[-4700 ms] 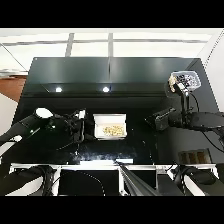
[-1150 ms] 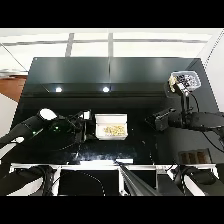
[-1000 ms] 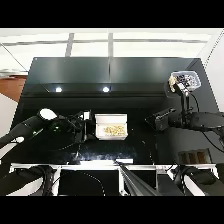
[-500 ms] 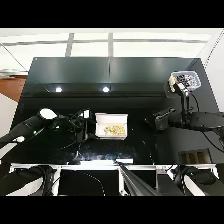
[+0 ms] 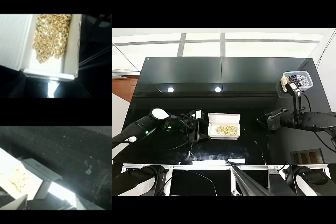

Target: Fold the box and place the chain.

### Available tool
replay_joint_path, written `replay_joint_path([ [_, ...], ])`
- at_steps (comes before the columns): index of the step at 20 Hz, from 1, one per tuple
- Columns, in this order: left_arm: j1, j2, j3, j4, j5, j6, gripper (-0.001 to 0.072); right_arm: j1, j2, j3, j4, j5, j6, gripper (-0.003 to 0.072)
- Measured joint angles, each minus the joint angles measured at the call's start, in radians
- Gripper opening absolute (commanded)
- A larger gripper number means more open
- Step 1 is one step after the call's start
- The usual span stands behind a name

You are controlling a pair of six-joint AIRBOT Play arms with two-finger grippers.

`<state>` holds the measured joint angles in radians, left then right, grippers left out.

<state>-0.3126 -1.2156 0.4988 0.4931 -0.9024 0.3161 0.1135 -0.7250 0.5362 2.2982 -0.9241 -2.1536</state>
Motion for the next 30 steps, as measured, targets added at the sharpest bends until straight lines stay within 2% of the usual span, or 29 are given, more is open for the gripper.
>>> replay_joint_path([
  [8,0.0,0.0,0.001,0.023,-0.013,0.015,0.0681,0.0,0.0,0.0,0.0,0.0,0.0,0.0703],
  [14,0.0,0.0,0.002,0.068,-0.02,0.017,0.0703,0.0,0.0,0.0,0.0,0.0,0.0,0.0703],
  [22,-0.002,0.0,0.002,0.055,0.003,-0.004,0.0704,0.0,0.0,0.0,0.0,0.003,0.0,0.0703],
  [30,-0.069,0.0,0.002,0.029,0.03,-0.016,0.0704,0.0,0.0,0.0,0.0,0.004,0.0,0.0703],
])
